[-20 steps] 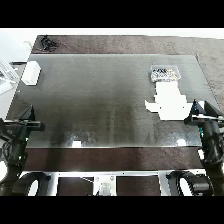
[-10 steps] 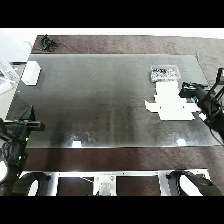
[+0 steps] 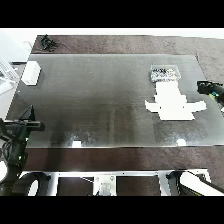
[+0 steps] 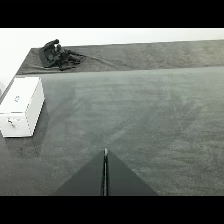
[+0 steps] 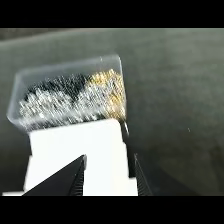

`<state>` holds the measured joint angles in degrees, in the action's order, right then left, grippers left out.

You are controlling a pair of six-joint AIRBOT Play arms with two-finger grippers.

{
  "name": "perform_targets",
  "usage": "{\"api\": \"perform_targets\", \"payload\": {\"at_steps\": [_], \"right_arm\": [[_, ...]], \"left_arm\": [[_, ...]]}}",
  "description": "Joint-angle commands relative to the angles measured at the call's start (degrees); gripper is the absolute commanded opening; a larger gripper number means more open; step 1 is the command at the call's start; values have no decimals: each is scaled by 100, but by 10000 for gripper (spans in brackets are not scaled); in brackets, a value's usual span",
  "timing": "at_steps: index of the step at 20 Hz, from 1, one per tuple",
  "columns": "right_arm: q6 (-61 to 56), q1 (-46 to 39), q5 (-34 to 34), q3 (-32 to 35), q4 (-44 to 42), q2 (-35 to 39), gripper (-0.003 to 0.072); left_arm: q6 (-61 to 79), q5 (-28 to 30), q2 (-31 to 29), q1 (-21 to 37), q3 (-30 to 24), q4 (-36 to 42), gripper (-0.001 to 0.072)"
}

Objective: Fold the box and place the chain.

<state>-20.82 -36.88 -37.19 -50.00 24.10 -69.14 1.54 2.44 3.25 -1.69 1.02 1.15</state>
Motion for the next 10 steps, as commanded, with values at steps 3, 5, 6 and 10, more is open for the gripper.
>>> {"api": "perform_targets", "payload": {"at_steps": [3, 5, 6, 10], "right_arm": [[-2236, -1388, -3370, -2430, 2905, -1880, 378], [-2428, -1602, -4218, -3390, 3110, -2503, 378], [-2468, -1620, -4599, -3882, 3180, -2820, 379], [-2601, -1517, -5506, -5702, 3298, -3991, 390]], "left_arm": [[2, -4, -4, 0, -2, 0, 19], [2, -4, -4, 0, -2, 0, 20], [2, -4, -4, 0, -2, 0, 19], [2, -4, -4, 0, -2, 0, 19]]}}
